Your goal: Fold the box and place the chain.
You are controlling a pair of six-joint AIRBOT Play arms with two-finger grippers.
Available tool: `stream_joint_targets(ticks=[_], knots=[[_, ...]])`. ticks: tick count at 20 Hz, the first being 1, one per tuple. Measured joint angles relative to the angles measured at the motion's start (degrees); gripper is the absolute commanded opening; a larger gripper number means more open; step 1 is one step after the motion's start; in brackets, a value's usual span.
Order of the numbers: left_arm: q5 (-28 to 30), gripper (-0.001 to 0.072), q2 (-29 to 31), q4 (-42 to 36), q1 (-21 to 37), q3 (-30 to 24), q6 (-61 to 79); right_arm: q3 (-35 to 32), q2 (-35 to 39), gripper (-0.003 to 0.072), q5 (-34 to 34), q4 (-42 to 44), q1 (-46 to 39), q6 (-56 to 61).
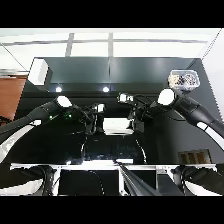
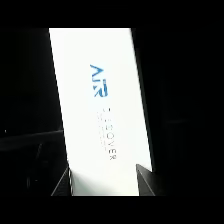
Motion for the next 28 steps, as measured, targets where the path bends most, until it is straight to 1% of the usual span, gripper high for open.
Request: stream_joint_targets(ticks=[16, 17, 18, 23, 26, 27, 28], knots=[[0.07, 0.035, 0.0, 0.04, 0.0, 0.0, 0.04, -1.14, 0.13, 0.0495, 0.09, 0.52, 0.0, -0.11], [0.02, 0.035, 0.0, 0.04, 0.0, 0.0, 0.04, -1.18, 0.26, 0.0537, 0.26, 0.48, 0.0, -0.11], [0.04, 0.035, 0.0, 0.0, 0.0, 0.0, -0.02, -1.2, 0.46, 0.0612, 0.63, 0.39, 0.0, -0.07], [0.13, 0.035, 0.0, -0.02, 0.0, 0.0, -0.09, -1.25, 2.36, 0.0611, 0.44, 0.15, 0.02, 0.33], [0.2, 0.035, 0.0, -0.02, 0.0, 0.0, -0.07, -1.25, 4.98, 0.0609, 0.39, 0.24, -0.33, 4.15], [0.17, 0.035, 0.0, -0.02, 0.0, 0.0, -0.07, -1.25, 5.99, 0.0525, 0.59, 0.11, -0.74, 7.85], [0.17, 0.035, 0.0, -0.02, 0.0, 0.0, -0.07, -1.25, 6.8, 0.014, 1.25, -0.24, -1.4, 12.83]])
